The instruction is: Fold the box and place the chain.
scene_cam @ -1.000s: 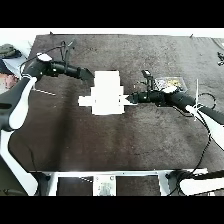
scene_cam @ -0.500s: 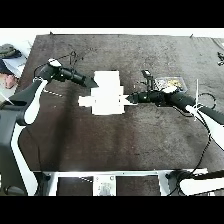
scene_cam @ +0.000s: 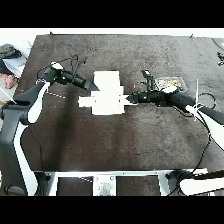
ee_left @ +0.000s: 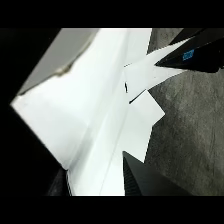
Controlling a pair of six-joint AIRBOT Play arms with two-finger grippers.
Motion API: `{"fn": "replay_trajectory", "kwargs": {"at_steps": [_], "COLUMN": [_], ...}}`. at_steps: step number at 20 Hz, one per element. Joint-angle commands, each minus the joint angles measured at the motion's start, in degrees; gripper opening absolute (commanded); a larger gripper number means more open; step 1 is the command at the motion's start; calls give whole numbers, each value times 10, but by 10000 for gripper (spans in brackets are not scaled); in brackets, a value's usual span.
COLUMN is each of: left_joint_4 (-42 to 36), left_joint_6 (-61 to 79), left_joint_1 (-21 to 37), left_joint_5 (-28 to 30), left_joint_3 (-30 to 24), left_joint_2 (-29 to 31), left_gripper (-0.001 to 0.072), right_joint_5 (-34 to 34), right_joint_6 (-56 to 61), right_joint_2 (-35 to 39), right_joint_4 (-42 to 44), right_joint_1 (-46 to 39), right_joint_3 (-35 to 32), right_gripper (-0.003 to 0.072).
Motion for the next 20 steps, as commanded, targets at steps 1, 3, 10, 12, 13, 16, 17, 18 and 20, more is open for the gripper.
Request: {"fn": "replay_trajectory", "kwargs": {"at_steps": [1,3,10,12,13,16,17,18,20], "left_joint_4": [-5,-11,-21,-18,-16,-6,-3,-3,2], "left_joint_6": [6,5,16,16,16,16,17,23,41], "left_joint_1": [-1,-2,-11,-10,-10,-10,-10,-10,-10], "left_joint_5": [-11,-12,-20,-22,-26,-31,-31,-31,-28], "left_joint_3": [0,0,1,1,1,1,1,1,1], "left_joint_2": [-2,-3,-8,-8,-8,-8,-8,-8,-8], "left_gripper": [350,350,348,283,181,102,28,14,13], "right_joint_5": [0,0,0,0,0,0,0,0,0], "right_joint_6": [0,0,0,0,0,0,0,0,0], "right_joint_2": [0,0,0,0,0,0,0,0,0], "right_joint_4": [0,0,0,0,0,0,0,0,0], "right_joint_1": [0,0,0,0,0,0,0,-1,-5], "right_joint_3": [1,1,1,1,1,1,1,1,1], "right_gripper": [-8,-8,-8,-9,-9,-8,-8,-7,75]}}
